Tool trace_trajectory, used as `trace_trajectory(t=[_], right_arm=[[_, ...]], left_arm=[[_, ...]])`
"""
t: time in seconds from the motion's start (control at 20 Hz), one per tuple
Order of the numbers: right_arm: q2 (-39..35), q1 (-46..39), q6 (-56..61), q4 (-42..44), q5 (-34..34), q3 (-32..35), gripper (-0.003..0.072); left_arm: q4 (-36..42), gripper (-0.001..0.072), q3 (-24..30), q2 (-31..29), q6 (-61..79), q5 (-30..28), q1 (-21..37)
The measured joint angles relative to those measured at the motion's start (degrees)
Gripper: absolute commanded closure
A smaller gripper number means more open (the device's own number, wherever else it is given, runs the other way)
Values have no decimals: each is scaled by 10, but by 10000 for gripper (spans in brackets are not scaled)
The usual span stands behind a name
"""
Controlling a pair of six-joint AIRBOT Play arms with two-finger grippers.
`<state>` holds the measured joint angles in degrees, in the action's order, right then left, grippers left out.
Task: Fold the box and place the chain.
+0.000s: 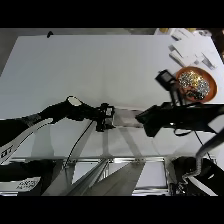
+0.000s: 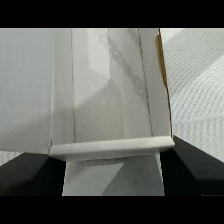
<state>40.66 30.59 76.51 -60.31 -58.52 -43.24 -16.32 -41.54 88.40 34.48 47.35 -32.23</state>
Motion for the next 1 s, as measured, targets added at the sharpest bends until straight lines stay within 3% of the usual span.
trace_trajectory(t=[0.4, 0.5, 0.65, 0.75, 0.9, 1.0], right_arm=[[97, 24, -7, -10, 38, 9, 661], [120, 25, -7, -12, 37, 10, 566], [142, 26, -7, -13, 34, 10, 548], [149, 26, -7, -16, 23, 0, 488], [153, 17, -7, -34, -17, -48, 496], [154, -7, -7, -50, -50, -97, 594]], left_arm=[[0, 640, 0, 0, 0, 0, 0], [0, 640, 0, 0, 0, 0, 0], [0, 640, 0, 0, 0, 0, 0], [0, 640, 0, 0, 0, 0, 0], [0, 640, 0, 0, 0, 0, 0], [0, 640, 0, 0, 0, 0, 0]])
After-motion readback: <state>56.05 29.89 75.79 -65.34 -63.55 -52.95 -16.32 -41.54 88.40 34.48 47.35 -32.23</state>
